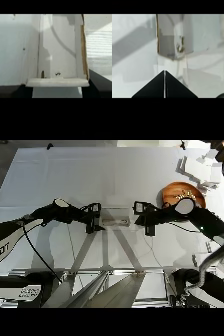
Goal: Fold the box and place the chain.
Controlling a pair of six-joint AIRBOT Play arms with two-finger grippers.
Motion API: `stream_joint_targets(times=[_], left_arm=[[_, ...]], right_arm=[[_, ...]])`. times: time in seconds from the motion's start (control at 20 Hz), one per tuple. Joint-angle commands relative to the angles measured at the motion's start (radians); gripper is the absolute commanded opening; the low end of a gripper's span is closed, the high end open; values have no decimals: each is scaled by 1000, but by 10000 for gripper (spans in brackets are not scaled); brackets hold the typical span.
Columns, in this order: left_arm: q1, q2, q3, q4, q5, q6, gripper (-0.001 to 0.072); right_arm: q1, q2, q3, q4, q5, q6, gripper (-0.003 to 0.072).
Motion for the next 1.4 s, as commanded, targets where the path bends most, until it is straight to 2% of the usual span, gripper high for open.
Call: stream_joint_targets(times=[0.0, 0.15, 0.25, 0.4, 0.55, 0.6, 0.8, 0.95, 1.1, 1.2, 1.35], left_arm=[[0, -1, 0, 1, -2, 0, 339], [0, -1, 0, 1, -2, 0, 339], [0, -1, 0, 1, -2, 0, 339], [0, -1, 0, 1, -2, 0, 339], [0, -1, 0, 1, -2, 0, 339], [0, -1, 0, 0, -2, 0, 339], [0, -1, 0, 0, -2, 0, 339], [0, -1, 0, 1, -2, 0, 339], [0, -1, 0, 1, -2, 0, 339], [0, -1, 0, 1, -2, 0, 339], [0, -1, 0, 1, -2, 0, 339]], right_arm=[[1, 27, 1, 169, -21, 18, 17], [2, 18, 1, 334, -179, 18, 13], [3, -5, 1, 412, -237, 18, 12], [53, -84, 1, 432, -335, 18, 12], [117, -192, 1, 478, -550, 19, 11], [126, -222, 1, 497, -589, 19, 11], [127, -265, 4, 498, -580, 18, 11], [127, -195, 7, 466, -569, 19, 12], [127, -79, 7, 406, -492, 21, 12], [127, 0, 7, 281, -413, 107, 12], [127, 102, 7, -50, -256, 308, 12]])
